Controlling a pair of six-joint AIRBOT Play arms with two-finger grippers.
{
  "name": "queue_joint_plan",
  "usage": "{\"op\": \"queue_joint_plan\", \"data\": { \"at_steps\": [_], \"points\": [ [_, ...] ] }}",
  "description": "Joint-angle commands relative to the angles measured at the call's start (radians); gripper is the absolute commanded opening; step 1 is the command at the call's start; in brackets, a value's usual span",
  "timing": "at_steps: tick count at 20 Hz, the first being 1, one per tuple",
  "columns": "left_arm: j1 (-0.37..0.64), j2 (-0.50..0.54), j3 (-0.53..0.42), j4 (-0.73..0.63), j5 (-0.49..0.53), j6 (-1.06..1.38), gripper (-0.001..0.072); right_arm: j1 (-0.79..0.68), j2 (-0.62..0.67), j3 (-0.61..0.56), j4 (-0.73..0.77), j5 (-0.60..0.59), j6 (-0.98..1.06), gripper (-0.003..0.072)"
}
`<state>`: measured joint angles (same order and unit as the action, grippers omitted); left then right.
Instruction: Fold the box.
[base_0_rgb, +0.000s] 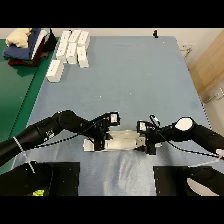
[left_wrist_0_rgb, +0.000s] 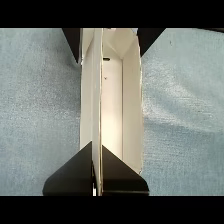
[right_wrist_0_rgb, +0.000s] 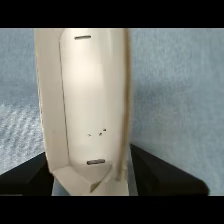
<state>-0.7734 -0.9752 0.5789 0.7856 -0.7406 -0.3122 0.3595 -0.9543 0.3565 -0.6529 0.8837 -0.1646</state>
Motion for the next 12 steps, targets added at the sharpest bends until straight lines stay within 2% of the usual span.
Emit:
{"op": "queue_joint_plan", "data": {
  "at_steps": [1, 12],
  "points": [
    [0.000, 0.001, 0.000, 0.000, 0.000, 0.000, 0.0016, -0.031, -0.013, -0.005, 0.023, 0.005, -0.021, 0.0704],
    [0.000, 0.001, 0.000, 0.000, 0.000, 0.000, 0.0016, -0.030, -0.063, -0.044, 0.130, -0.013, -0.143, 0.0704]
  ]
}}
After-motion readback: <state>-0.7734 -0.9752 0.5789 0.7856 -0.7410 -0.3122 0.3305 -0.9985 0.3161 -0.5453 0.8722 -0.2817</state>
